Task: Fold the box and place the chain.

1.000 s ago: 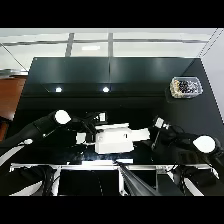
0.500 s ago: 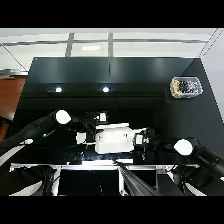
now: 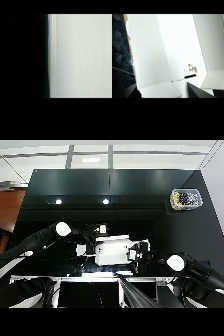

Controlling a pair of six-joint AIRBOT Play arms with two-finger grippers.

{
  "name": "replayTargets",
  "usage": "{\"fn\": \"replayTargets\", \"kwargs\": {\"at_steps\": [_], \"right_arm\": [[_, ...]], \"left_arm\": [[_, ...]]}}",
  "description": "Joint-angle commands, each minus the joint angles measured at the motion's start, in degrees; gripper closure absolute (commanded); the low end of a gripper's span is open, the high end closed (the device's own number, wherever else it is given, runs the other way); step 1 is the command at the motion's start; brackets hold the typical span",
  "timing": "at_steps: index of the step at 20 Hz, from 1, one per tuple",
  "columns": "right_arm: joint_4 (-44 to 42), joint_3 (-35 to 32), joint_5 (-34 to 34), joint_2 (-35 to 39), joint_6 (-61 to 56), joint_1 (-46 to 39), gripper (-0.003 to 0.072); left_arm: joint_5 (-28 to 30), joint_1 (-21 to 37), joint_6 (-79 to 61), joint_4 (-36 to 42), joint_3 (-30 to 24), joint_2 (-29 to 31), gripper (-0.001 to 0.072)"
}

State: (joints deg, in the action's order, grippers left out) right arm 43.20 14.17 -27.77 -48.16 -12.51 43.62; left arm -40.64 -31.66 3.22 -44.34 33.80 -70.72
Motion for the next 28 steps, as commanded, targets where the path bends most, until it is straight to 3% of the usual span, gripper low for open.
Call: {"fn": "replayTargets", "kwargs": {"at_steps": [1,6,15,20,24,28], "right_arm": [[-1.27,0.17,2.84,-0.20,0.35,0.92,-0.0012],[1.36,3.85,7.41,-0.20,0.28,0.15,-0.0013],[1.14,4.90,4.70,-0.22,0.13,-3.17,-0.0013],[-5.60,5.20,3.76,-2.60,0.39,-3.28,-0.0013],[-6.25,5.88,1.38,-4.72,1.11,-5.99,-0.0013],[-16.65,5.88,-5.18,-5.11,14.75,-9.18,-0.0013]], "left_arm": [[-0.04,0.00,-0.02,0.00,-0.04,-0.04,0.0677],[-0.07,0.00,-0.02,-0.02,-0.04,-0.04,0.0677],[-0.04,0.00,-0.02,0.00,-0.04,-0.04,0.0677],[-0.07,0.00,0.00,0.00,-0.04,-0.04,0.0677],[-0.11,0.00,0.00,0.00,-0.04,-0.04,0.0678],[-0.09,0.00,-0.02,0.00,-0.04,-0.04,0.0677]]}}
